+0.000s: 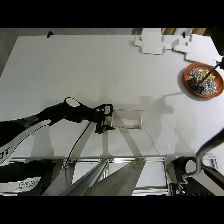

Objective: Fold the box and place the chain.

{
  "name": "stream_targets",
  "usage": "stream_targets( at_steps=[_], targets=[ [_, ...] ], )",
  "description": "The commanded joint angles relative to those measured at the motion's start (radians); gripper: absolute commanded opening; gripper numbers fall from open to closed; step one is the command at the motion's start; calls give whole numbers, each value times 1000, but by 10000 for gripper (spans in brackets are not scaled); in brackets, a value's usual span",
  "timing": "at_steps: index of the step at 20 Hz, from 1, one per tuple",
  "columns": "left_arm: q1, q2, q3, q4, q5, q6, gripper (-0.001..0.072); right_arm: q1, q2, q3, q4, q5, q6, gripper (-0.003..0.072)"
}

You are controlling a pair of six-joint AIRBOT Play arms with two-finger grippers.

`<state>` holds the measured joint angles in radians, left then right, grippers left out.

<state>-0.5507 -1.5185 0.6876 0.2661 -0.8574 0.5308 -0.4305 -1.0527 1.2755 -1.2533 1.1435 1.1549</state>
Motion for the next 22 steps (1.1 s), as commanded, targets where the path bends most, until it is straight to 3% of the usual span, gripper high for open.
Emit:
stream_targets(
  at_steps=[1,13,18,22],
  targets=[
    [0,0,0,0,0,0,37,14,160,1,177,114,-31,11],
    [0,0,0,0,0,0,37,571,453,1,230,387,27,11],
    [0,1,0,0,0,0,37,733,496,-18,230,369,65,11],
    [0,1,0,0,0,0,37,797,491,-142,230,255,40,11]
  ],
)
